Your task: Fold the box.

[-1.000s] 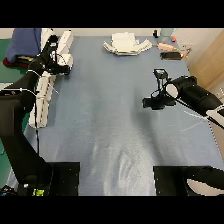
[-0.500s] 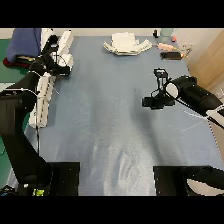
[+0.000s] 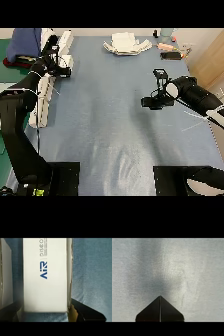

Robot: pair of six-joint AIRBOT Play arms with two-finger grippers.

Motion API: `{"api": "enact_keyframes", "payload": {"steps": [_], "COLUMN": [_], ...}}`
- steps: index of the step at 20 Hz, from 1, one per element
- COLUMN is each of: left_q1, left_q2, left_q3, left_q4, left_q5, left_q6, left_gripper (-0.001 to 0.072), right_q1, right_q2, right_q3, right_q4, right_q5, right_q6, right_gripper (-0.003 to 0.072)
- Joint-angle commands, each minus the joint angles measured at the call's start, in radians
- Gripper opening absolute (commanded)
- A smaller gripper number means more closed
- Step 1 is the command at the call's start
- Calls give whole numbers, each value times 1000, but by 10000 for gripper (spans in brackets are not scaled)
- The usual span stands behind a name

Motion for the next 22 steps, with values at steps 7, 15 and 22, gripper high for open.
{"api": "enact_keyframes", "payload": {"steps": [7,15,22], "left_q1": [44,42,-51], "left_q2": [31,32,242], "left_q3": [92,227,166], "left_q4": [47,-4,-90], "left_q5": [-403,-781,-769], "left_q6": [0,3,72], "left_gripper": [693,13,6], "right_q1": [1,1,1], "right_q2": [-1,-1,-1], "right_q3": [1,1,1], "right_q4": [22,31,107], "right_q5": [2,6,5], "right_q6": [0,0,-1], "right_gripper": [3,3,3]}}
